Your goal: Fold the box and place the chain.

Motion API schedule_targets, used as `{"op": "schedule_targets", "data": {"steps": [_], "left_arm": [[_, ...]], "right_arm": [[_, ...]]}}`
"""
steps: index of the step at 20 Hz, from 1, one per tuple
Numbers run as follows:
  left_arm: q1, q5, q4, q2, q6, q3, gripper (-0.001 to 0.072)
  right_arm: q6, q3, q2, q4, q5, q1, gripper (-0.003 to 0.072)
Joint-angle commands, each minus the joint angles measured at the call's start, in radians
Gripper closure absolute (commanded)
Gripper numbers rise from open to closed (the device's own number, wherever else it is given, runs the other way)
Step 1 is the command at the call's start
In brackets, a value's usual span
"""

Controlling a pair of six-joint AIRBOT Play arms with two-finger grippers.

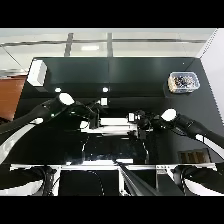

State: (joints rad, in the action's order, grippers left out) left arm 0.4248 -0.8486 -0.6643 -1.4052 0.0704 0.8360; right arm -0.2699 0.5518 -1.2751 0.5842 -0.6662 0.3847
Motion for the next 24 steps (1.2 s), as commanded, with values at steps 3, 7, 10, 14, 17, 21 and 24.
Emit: {"op": "schedule_targets", "data": {"steps": [3, 7, 10, 14, 17, 21, 24], "left_arm": [[-0.124, -0.144, -0.209, 0.169, -0.384, 0.001, -0.0003], [-0.174, -0.457, -0.193, 0.187, -0.826, -0.003, 0.0591], [-0.121, -0.492, 0.068, 0.169, -0.73, -0.092, 0.0686], [-0.037, -0.177, 0.444, 0.167, -0.567, -0.179, 0.0686], [-0.02, 0.116, 0.571, 0.166, -0.464, -0.179, 0.0687], [-0.013, 0.259, 0.415, 0.097, -0.466, -0.174, 0.0687], [-0.006, 0.184, 0.391, 0.027, -0.462, -0.174, 0.0686]], "right_arm": [[0.001, 0.0, 0.0, 0.0, -0.002, 0.0, 0.0565], [0.001, 0.0, 0.0, 0.0, -0.003, 0.0, 0.0563], [0.001, 0.0, 0.0, -0.004, -0.002, 0.0, 0.0563], [0.0, 0.0, 0.0, -0.004, -0.002, 0.0, 0.0563], [0.0, 0.0, 0.0, -0.004, -0.002, 0.0, 0.0563], [0.001, 0.0, 0.0, -0.004, -0.002, 0.0, 0.0563], [0.0, 0.0, 0.0, -0.004, -0.002, 0.0, 0.0563]]}}
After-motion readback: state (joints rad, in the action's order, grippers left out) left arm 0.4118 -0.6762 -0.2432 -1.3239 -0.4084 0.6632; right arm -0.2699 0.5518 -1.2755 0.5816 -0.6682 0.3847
